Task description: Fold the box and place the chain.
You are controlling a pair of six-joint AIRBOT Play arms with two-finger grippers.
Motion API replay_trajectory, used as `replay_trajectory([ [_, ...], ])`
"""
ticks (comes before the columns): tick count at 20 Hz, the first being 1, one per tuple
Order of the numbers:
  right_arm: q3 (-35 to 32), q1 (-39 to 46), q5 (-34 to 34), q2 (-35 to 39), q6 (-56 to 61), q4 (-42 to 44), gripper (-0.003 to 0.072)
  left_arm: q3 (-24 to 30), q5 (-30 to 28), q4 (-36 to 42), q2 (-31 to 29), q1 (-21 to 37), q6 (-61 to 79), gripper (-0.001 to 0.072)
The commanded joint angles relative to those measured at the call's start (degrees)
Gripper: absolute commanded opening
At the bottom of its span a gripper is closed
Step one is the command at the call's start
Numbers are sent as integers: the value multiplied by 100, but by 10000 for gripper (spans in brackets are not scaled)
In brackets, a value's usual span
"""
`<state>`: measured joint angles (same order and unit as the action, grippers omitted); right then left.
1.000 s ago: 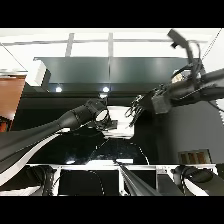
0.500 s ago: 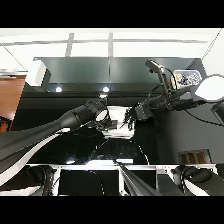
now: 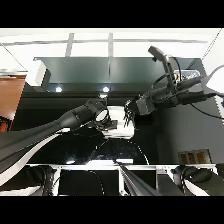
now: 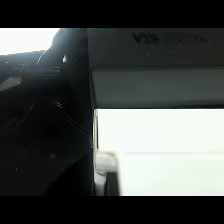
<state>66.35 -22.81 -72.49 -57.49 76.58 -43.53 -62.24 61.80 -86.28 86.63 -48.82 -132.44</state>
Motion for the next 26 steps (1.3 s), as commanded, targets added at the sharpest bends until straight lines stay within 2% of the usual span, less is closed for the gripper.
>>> replay_trajectory([
  [1, 190, -7, 26, -4, 42, 162, 7, 0, 0, 0, 2, 2, 0, 25],
  [6, 190, -7, 317, -4, 42, 197, 7, 0, 4, 0, 2, 2, 0, 25],
  [12, 251, -4, 334, -4, 35, 297, 8, 0, 17, 0, 4, 2, 0, 25],
  [15, 184, -11, 214, -11, 33, -186, 8, 0, 17, 0, 4, 2, 0, 25],
  [18, -431, -11, 260, -61, 35, -487, 9, 0, 17, -2, 2, 2, 0, 25],
  [22, -1344, -44, 957, -267, 42, -470, 9, 0, 17, -2, 2, 2, 0, 25],
  [26, -1552, -55, 1084, -518, 55, -258, 9, 0, 20, -2, 2, 2, 0, 25],
])
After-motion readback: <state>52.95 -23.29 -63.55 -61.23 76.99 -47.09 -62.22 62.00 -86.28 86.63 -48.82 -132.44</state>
